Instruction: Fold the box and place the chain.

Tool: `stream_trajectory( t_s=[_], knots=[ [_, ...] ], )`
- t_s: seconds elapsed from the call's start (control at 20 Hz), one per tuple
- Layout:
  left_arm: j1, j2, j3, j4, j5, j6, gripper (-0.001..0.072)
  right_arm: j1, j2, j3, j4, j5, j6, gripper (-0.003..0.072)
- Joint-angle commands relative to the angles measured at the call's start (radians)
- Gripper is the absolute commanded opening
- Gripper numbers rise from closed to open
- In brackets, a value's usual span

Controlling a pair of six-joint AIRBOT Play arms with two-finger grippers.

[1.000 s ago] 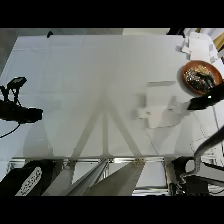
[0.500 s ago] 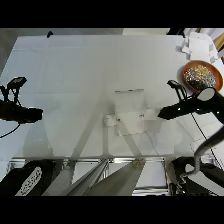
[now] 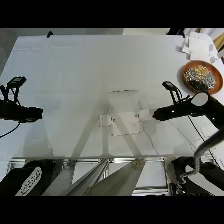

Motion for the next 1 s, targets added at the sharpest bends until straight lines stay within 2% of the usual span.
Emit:
stream_trajectory(
  t_s=[0.0, 0.05, 0.1, 0.25, 0.4, 0.5, 0.65, 0.8, 0.95],
  knots=[
    [0.0, -0.002, -0.001, -0.107, 0.096, 0.004, 0.0138, 0.003, 0.002, -0.001, 0.001, -0.006, 0.003, 0.0014],
    [-0.001, -0.011, -0.001, -0.174, 0.134, 0.021, 0.0406, 0.003, 0.002, -0.001, 0.001, -0.006, 0.003, 0.0014],
    [-0.002, -0.032, -0.001, -0.256, 0.166, 0.064, 0.072, 0.003, 0.001, -0.001, 0.001, -0.006, 0.003, 0.0015],
    [-0.042, -0.158, 0.0, -0.584, 0.189, 0.327, 0.0693, 0.003, 0.001, -0.001, 0.002, -0.006, 0.003, 0.0015],
    [-0.164, -0.308, 0.002, -0.919, 0.252, 0.684, 0.0693, 0.003, 0.001, -0.001, 0.002, -0.006, 0.003, 0.0015],
    [-0.259, -0.397, 0.027, -1.069, 0.301, 0.872, 0.0692, 0.003, 0.001, -0.001, 0.002, -0.005, 0.003, 0.0015],
    [-0.379, -0.519, 0.124, -1.079, 0.421, 0.898, 0.0691, 0.003, 0.001, -0.001, 0.002, -0.005, 0.003, 0.0015],
    [-0.432, -0.633, 0.251, -1.062, 0.407, 0.897, 0.0694, 0.003, 0.001, -0.001, 0.002, 0.0, 0.003, 0.0015],
    [-0.438, -0.686, 0.29, -1.003, 0.387, 0.898, 0.0694, 0.003, 0.001, -0.001, 0.003, 0.011, 0.003, 0.0015]
  ],
)
